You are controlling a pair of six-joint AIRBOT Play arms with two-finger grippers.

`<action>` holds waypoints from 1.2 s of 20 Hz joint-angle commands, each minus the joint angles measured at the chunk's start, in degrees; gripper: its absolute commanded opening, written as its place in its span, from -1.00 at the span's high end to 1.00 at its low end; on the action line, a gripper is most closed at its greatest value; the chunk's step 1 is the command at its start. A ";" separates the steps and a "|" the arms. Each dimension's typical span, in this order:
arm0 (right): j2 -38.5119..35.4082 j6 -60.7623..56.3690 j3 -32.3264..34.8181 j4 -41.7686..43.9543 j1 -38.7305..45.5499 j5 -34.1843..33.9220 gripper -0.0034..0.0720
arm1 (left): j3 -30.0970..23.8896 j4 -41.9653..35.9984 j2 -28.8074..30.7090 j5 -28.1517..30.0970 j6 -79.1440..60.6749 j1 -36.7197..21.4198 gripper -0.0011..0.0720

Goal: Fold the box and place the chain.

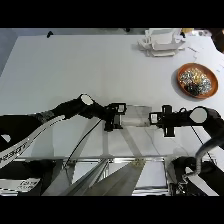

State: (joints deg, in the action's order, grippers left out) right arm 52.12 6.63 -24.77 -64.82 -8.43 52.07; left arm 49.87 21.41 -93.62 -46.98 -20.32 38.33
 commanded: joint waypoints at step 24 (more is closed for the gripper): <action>4.55 7.82 3.39 23.47 -0.13 -4.79 0.02 | 0.00 0.00 0.00 0.02 0.00 -0.02 0.93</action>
State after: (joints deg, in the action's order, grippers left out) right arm 57.45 20.01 -21.52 -40.69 -8.56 47.27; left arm 49.87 21.43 -93.62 -47.00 -20.32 38.30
